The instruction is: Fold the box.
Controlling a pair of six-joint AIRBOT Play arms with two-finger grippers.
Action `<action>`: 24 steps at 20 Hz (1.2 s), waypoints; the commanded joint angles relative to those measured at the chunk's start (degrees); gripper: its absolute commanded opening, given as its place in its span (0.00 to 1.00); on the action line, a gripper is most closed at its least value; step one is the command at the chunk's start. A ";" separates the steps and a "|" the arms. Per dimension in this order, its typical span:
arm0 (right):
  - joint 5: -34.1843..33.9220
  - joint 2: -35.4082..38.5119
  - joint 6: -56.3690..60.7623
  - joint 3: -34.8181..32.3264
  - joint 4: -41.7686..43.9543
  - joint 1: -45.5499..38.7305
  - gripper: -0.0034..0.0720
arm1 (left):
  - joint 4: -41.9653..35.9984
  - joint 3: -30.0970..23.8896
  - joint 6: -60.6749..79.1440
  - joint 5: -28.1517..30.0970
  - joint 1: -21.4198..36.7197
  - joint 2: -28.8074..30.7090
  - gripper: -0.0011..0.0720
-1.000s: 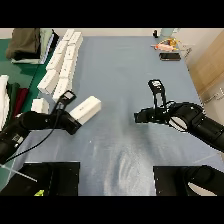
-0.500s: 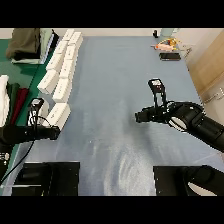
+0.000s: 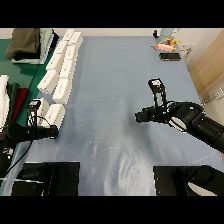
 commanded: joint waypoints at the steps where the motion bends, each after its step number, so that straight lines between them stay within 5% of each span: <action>1: 0.00 -0.02 0.00 0.04 0.00 0.00 0.07 | -1.55 -0.74 -0.13 7.85 0.09 -2.23 0.65; 9: -0.04 -0.04 0.00 0.04 0.02 0.00 0.07 | -4.11 -0.74 0.72 14.67 -0.17 -9.53 0.65; 16: -0.04 -0.04 0.00 0.04 0.04 0.00 0.07 | -4.02 -0.74 0.70 23.08 -5.95 -15.78 0.65; 24: -0.04 -0.04 0.00 0.04 0.04 0.00 0.07 | -4.04 -0.70 0.61 24.17 -6.38 -16.48 0.65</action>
